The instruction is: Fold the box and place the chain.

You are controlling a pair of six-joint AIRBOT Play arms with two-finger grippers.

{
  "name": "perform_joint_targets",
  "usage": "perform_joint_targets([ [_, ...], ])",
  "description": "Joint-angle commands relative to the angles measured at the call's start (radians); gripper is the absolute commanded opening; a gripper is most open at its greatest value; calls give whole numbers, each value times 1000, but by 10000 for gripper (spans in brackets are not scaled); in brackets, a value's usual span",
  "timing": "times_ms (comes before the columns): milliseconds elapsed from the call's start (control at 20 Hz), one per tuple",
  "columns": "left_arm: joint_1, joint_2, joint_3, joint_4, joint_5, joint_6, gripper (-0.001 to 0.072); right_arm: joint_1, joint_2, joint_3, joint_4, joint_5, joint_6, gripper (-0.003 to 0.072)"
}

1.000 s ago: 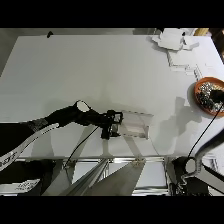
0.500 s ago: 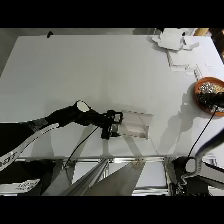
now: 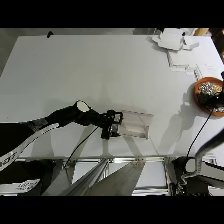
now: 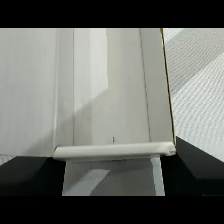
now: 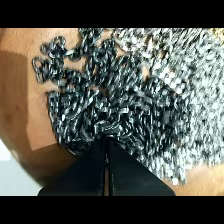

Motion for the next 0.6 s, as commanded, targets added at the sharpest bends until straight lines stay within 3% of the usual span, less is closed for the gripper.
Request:
perform_joint_targets([
  [0, 1, 0, 0, 0, 0, 0, 333, -1, 48, 1, 7, 47, -21, 17],
  [200, 1, 0, 0, 0, 0, 0, 333, -1, 218, 1, 45, 108, -24, 17],
  [550, 1, 0, 0, 0, 1, 0, 333, 19, 576, 1, 417, 323, -162, 17],
])
